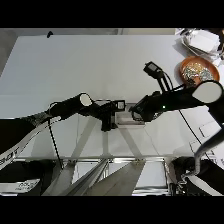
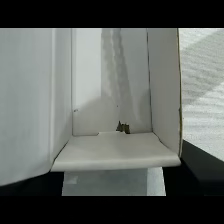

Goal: Fold the box and place the chain.

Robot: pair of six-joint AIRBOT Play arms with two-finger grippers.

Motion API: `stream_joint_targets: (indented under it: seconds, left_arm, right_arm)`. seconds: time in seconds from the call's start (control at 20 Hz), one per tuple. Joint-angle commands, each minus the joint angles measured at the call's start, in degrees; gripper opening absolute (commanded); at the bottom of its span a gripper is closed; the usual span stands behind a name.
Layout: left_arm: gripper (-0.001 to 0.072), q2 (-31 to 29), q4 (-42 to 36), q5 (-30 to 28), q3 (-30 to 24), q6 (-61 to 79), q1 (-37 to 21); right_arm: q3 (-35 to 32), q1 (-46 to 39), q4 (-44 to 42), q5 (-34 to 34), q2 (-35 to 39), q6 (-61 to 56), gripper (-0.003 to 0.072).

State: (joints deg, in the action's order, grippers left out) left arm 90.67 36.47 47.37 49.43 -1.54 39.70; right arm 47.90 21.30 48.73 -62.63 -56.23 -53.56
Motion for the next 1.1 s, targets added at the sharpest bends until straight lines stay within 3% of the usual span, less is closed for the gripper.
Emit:
stream_joint_targets:
  seconds: [0.0,0.55,0.65,0.7,0.9,1.05]
  left_arm:
    - [0.0132,0.0,0.0,0.0,0.0,0.0,0.0]
    - [0.0132,0.0,0.0,0.0,0.0,0.0,0.0]
    - [0.0132,0.0,0.0,0.0,0.0,0.0,0.0]
    - [0.0132,0.0,0.0,0.0,0.0,0.0,0.0]
    - [0.0132,0.0,0.0,0.0,0.0,0.0,0.0]
    - [0.0132,0.0,0.0,0.0,0.0,0.0,0.0]
  right_arm:
    - [-0.5,1.2,1.7,1.4,-5.0,-0.4,0.0015]
    - [-9.2,1.3,1.6,9.9,-7.7,-2.2,0.0025]
    - [-9.9,1.2,1.7,9.9,-7.7,-3.7,0.0174]
    - [-9.9,1.2,1.6,9.9,-7.7,-3.7,0.0189]
    - [-9.5,1.2,1.5,8.2,-7.2,-5.2,0.0191]
    - [-6.1,-1.4,3.5,1.1,-3.6,-7.7,0.0186]
